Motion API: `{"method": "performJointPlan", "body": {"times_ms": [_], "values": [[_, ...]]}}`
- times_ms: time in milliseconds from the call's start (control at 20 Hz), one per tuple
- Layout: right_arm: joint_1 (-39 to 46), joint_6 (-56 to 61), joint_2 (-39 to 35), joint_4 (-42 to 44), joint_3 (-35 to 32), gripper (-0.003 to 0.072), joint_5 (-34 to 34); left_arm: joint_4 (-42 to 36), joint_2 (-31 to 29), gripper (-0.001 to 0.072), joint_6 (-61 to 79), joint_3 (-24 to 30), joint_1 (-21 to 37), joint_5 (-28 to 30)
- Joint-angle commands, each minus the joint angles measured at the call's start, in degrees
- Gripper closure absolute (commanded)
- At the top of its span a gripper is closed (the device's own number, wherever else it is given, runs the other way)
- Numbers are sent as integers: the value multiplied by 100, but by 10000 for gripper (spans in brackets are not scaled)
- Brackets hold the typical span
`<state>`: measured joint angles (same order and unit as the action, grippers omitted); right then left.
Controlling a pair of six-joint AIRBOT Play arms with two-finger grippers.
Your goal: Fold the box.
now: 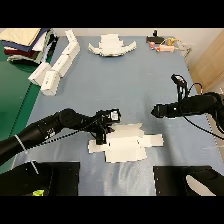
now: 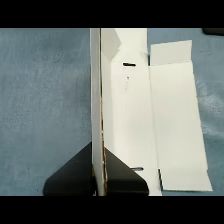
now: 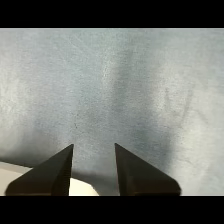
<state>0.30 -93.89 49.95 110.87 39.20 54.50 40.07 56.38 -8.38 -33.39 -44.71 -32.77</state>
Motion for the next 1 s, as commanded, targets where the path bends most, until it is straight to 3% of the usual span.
{"method": "performJointPlan", "body": {"times_ms": [0, 400, 750, 950], "values": [[-4, 0, -2, 11, -2, 276, 22, 68, -140, 701, 7, 251, -37, 422], [-4, -2, -2, 83, -2, 276, 55, 238, -136, 701, 0, 321, -474, 514], [-4, 0, -2, 105, -2, 276, 111, 236, -109, 699, -4, 321, -496, 400], [-4, 0, -2, 107, -2, 276, 175, 221, 13, 697, -26, 323, -496, -15]]}}
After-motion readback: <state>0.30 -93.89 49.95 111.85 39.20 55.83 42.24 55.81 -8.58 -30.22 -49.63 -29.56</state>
